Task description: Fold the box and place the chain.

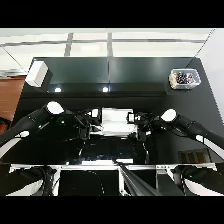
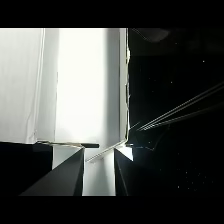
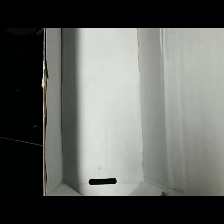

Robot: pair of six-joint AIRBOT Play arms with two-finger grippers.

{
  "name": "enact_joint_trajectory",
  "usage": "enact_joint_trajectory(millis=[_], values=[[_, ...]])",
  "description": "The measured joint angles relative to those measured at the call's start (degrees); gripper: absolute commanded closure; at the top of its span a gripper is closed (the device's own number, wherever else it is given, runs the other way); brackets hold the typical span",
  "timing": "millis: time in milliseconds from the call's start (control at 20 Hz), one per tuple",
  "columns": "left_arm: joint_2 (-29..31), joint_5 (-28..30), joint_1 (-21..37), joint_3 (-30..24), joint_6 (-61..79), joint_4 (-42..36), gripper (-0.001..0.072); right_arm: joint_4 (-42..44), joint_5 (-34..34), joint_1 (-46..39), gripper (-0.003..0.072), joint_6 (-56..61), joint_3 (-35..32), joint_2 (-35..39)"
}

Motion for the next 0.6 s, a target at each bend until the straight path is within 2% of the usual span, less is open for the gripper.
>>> enact_joint_trajectory(millis=[600], values=[[-1.1, 0.6, -0.7, 0.0, -1.0, 0.3, 0.0476, 0.0, 0.0, 0.0, 0.0378, -0.1, 0.0, 0.0]])
